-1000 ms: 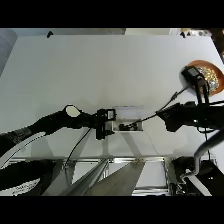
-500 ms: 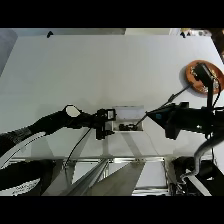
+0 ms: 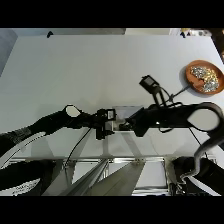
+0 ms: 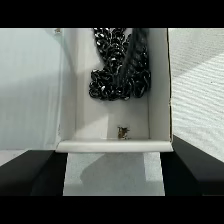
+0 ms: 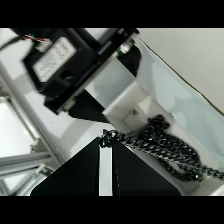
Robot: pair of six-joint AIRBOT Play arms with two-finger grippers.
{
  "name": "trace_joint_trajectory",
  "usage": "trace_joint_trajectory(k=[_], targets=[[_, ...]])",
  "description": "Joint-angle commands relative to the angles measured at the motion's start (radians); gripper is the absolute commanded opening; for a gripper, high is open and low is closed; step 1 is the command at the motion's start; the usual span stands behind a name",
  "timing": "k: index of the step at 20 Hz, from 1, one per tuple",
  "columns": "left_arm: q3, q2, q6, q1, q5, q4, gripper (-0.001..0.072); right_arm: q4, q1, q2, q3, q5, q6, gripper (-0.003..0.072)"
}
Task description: Fold the box and place the chain.
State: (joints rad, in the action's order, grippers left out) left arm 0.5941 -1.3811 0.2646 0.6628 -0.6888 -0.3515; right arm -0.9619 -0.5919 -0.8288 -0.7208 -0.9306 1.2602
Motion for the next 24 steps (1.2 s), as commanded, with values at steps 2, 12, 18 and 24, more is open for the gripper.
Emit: trace_joint_trajectory(k=[2,12,18,24], targets=[[0.0,0.001,0.0,0.0,0.0,0.0,0.0312,-0.048,-0.026,-0.118,0.018,0.037,0.027,0.0027],[0.0,0.001,0.0,0.0,0.0,0.0,0.0312,-0.056,-0.009,-0.065,0.024,-0.006,0.025,0.0236],[0.0,0.001,0.0,0.0,0.0,0.0,0.0312,-0.16,0.247,-0.004,-0.108,-0.136,0.053,0.0235],[0.0,0.001,0.0,0.0,0.0,0.0,0.0312,-0.409,0.458,-0.082,-0.105,-0.136,0.153,0.0426]])
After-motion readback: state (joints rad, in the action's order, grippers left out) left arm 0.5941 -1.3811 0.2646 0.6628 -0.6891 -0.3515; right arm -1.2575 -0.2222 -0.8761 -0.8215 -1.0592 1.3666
